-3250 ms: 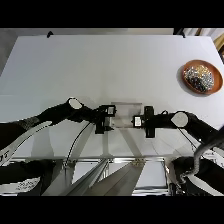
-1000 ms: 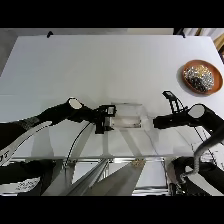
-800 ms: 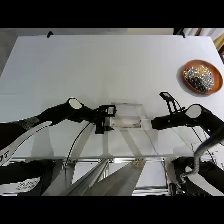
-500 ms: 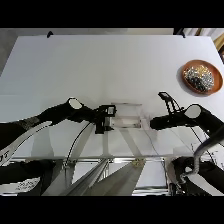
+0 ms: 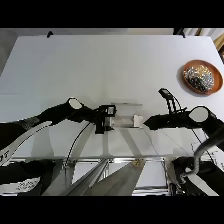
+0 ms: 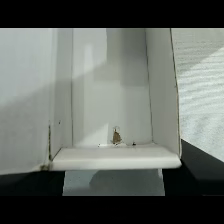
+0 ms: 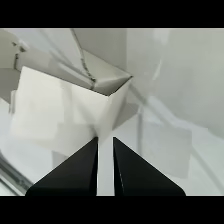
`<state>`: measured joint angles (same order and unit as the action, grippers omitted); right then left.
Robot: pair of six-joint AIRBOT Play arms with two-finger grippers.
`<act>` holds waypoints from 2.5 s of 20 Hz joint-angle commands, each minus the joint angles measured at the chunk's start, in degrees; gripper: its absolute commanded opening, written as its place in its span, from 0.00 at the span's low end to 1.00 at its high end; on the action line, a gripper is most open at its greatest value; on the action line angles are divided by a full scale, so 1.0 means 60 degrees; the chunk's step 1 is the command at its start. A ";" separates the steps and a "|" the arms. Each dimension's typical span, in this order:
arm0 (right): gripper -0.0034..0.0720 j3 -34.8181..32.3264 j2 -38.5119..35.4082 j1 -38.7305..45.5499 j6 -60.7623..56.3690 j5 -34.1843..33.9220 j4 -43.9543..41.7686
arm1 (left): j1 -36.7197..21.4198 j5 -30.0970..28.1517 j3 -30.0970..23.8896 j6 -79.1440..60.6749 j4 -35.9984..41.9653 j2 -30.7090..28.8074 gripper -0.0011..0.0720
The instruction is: Fold the box and place the chain.
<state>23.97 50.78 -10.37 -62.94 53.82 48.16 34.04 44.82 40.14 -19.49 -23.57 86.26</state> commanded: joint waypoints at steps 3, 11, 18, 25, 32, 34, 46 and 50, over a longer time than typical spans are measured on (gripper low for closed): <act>0.42 0.0007 -0.0087 -0.0226 0.0000 -0.0044 -0.0404 | 0.0000 -0.0004 -0.0004 0.0000 -0.0004 -0.0004 0.36; 0.68 0.0007 0.0127 -0.0725 -0.1552 -0.0572 0.0357 | 0.0000 -0.0004 -0.0004 0.0000 -0.0004 -0.0004 0.36; 0.68 0.0397 0.0160 -0.1585 -0.2605 -0.1279 0.0521 | 0.0000 -0.0007 -0.0004 0.0000 -0.0004 -0.0004 0.36; 0.67 0.0838 0.0481 -0.2335 -0.4320 -0.1377 0.1847 | 0.0000 -0.0007 -0.0004 0.0004 -0.0004 -0.0004 0.36; 0.67 0.1497 0.1464 -0.3217 -0.5391 -0.1300 0.2747 | 0.0000 -0.0004 -0.0004 0.0000 -0.0004 -0.0004 0.36; 0.67 0.1869 0.1894 -0.3428 -0.5821 -0.0998 0.3242 | 0.0000 -0.0004 -0.0004 0.0000 -0.0004 -0.0004 0.36; 0.67 0.2594 0.2965 -0.4040 -0.8313 -0.0368 0.4794 | 0.0000 -0.0004 -0.0004 0.0000 -0.0004 -0.0004 0.36; 0.63 0.2696 0.2965 -0.4266 -0.8717 -0.0361 0.5107 | 0.0000 -0.0004 -0.0004 0.0000 -0.0004 -0.0004 0.36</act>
<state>39.64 68.36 -35.00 -112.68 51.53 77.17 34.04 44.80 40.14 -19.46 -23.59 86.26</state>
